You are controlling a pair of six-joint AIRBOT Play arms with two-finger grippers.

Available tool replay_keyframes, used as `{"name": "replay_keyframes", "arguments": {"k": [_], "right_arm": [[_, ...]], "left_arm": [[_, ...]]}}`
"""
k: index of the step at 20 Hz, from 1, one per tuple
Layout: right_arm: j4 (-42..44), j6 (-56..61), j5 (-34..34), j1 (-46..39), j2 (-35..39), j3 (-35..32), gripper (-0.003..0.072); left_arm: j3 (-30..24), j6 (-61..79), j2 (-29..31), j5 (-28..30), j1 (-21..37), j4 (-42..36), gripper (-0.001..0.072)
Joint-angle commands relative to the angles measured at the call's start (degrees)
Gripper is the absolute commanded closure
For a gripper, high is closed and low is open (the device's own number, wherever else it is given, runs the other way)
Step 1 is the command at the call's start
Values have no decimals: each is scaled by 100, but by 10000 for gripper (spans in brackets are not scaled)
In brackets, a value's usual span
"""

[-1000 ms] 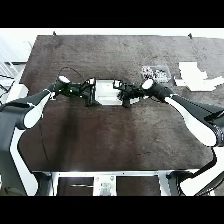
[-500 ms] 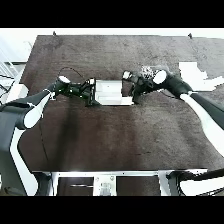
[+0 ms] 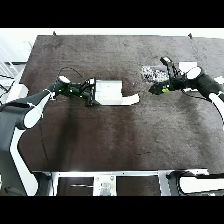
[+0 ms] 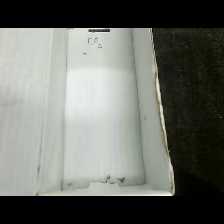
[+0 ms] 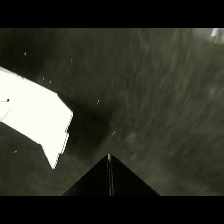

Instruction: Fold the box and place the chain.

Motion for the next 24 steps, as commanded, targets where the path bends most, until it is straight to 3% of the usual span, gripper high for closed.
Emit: {"name": "replay_keyframes", "arguments": {"k": [1, 9, 19, 20, 21, 22, 24], "right_arm": [[603, 404, 103, -61, -160, -341, 678], [2225, -267, 39, 614, -1248, -332, 678], [2422, -522, 66, 925, -892, 111, 672], [2426, -518, 90, 925, -890, 162, 554], [2433, -518, 164, 925, -890, 212, 499], [2500, -520, 195, 925, -890, 249, 498], [2717, -520, 192, 957, -896, 256, 415]], "left_arm": [[-2, 0, -2, 2, 2, -2, 234], [-2, 0, -2, 4, 2, -2, 234], [-2, 0, -2, 9, 2, 0, 234], [-2, 0, -2, 9, 2, 0, 234], [-2, 2, -2, 9, 2, 0, 234], [-2, 2, -2, 9, 2, 0, 234], [-2, 0, -2, 7, 2, 0, 234]]}}
